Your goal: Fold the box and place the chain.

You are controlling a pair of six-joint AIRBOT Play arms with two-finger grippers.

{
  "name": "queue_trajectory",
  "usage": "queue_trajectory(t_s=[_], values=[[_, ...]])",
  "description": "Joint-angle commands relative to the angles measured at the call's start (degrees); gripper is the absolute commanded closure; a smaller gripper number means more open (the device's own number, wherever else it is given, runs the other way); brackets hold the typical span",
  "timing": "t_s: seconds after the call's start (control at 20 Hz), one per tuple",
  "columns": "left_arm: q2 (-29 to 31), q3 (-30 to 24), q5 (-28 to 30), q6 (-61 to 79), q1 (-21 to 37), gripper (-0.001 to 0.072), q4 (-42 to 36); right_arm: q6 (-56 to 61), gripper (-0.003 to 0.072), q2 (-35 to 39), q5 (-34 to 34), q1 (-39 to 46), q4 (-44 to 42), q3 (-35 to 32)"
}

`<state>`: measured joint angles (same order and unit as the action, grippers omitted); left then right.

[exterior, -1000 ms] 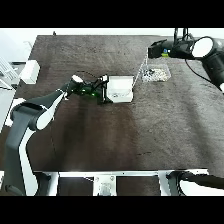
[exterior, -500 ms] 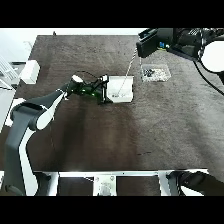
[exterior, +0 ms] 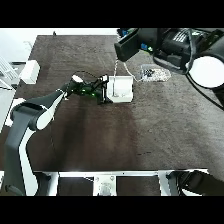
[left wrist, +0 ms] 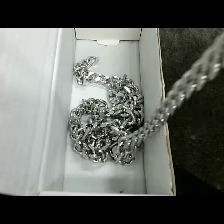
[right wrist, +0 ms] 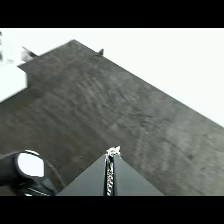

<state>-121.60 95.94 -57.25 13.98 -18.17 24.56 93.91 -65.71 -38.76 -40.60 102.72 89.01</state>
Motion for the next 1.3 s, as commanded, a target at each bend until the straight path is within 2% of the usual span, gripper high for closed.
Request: queue_trajectory(t_s=[0.0,0.2,0.5,0.7,1.05,1.25], values=[[0.0,0.0,0.0,0.0,0.0,0.0361,0.0,2.2,0.0682,-1.4,1.0,-1.2,0.4,0.0],[0.0,0.0,0.0,0.0,0.0,0.0361,0.0,3.5,0.0681,-2.6,-0.3,-0.6,0.4,-1.6],[0.0,0.0,0.0,0.0,0.0,0.0361,0.0,9.9,0.0681,-2.6,0.2,6.0,0.4,-10.6],[0.0,0.0,0.0,0.0,0.0,0.0361,0.0,12.2,0.0681,-2.6,7.7,9.5,0.3,-16.5],[0.0,0.0,0.0,0.0,0.0,0.0361,0.0,10.4,0.0681,-2.6,11.8,10.1,0.5,-10.1],[0.0,0.0,0.0,0.0,0.0,0.0361,0.0,10.1,0.0681,-2.6,13.5,10.4,1.3,-9.4]])
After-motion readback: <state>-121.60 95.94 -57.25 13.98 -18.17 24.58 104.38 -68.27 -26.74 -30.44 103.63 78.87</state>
